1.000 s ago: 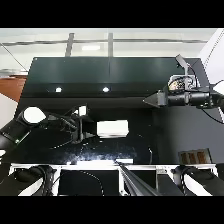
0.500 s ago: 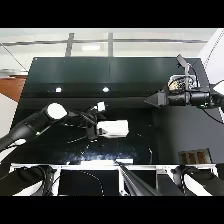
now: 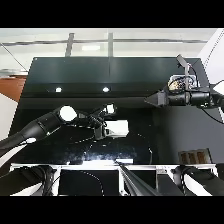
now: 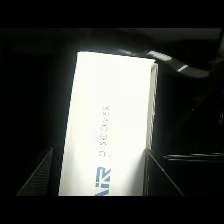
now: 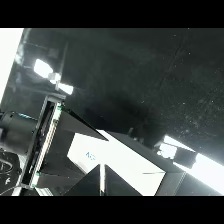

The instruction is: Fold the box and place the chain.

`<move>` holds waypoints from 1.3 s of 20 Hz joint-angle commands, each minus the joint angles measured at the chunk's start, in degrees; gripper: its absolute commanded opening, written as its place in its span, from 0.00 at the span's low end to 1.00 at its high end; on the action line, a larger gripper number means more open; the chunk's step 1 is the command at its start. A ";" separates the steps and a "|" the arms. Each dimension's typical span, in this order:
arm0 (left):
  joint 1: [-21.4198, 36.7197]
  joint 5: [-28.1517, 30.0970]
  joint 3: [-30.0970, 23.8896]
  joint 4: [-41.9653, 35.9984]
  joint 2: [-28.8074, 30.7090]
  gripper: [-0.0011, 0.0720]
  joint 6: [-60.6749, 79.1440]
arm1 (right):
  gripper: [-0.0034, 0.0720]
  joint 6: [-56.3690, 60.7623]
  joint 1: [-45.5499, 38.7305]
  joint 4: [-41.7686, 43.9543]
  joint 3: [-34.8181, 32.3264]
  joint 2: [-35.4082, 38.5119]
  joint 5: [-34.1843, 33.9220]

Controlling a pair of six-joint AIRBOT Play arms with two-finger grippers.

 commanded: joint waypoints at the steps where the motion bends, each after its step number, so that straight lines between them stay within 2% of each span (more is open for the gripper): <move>1: -0.17 -0.59 0.33 0.02 -0.61 0.99 0.00 | 0.10 0.02 -0.02 -0.02 -0.04 0.02 0.00; 3: -0.17 -1.99 0.33 0.00 -0.70 0.99 -0.02 | 0.10 0.02 -0.02 -0.15 -0.04 0.02 0.00; 16: -0.17 -1.20 0.31 0.07 -1.92 0.99 0.02 | 0.10 0.02 -0.02 -0.20 -0.04 0.02 -0.02; 21: -0.24 -1.11 0.31 0.07 -6.01 0.99 0.07 | 0.10 0.02 -0.02 -0.20 -0.04 0.02 -0.50; 26: -1.05 -0.28 0.31 0.59 -7.19 0.98 -0.02 | 0.10 0.02 -0.02 -0.17 -0.07 0.02 -1.27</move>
